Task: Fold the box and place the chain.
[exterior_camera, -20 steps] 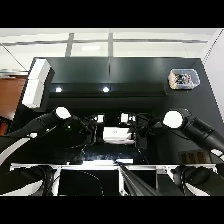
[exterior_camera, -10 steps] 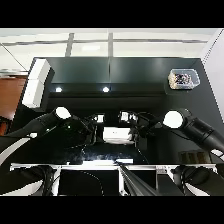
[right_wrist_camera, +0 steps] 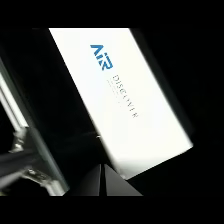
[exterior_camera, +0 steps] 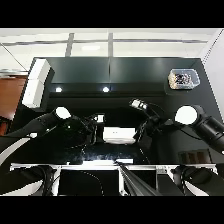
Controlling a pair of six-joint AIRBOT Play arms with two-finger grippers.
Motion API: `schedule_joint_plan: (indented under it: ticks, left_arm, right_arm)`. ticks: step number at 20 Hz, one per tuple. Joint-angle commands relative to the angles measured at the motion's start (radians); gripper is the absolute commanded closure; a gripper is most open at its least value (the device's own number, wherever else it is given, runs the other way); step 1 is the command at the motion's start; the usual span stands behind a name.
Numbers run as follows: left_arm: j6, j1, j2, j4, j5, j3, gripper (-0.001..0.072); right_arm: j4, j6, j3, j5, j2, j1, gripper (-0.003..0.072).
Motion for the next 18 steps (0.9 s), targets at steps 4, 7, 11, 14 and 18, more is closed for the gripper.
schedule_joint_plan:
  ticks: [4, 7, 11, 14, 18]
  left_arm:
    - [0.001, 0.000, 0.000, 0.000, 0.001, 0.000, 0.0220]
    - [0.001, 0.000, 0.000, 0.001, 0.001, 0.000, 0.0220]
    - [0.001, 0.000, 0.000, 0.000, 0.001, 0.000, 0.0220]
    - [0.001, 0.000, 0.000, 0.001, 0.001, 0.000, 0.0220]
    - [0.001, 0.000, 0.000, 0.001, 0.001, 0.000, 0.0221]
  right_arm:
    - [0.550, 0.097, -0.180, -0.141, -0.025, -0.072, 0.0661]
    - [0.534, 0.129, -0.185, -0.213, -0.066, -0.045, 0.0660]
    - [0.533, 0.150, -0.185, -0.285, -0.120, -0.042, 0.0660]
    - [0.528, 0.149, -0.186, -0.260, -0.167, -0.023, 0.0660]
    - [0.489, 0.149, -0.186, -0.269, -0.208, 0.031, 0.0660]
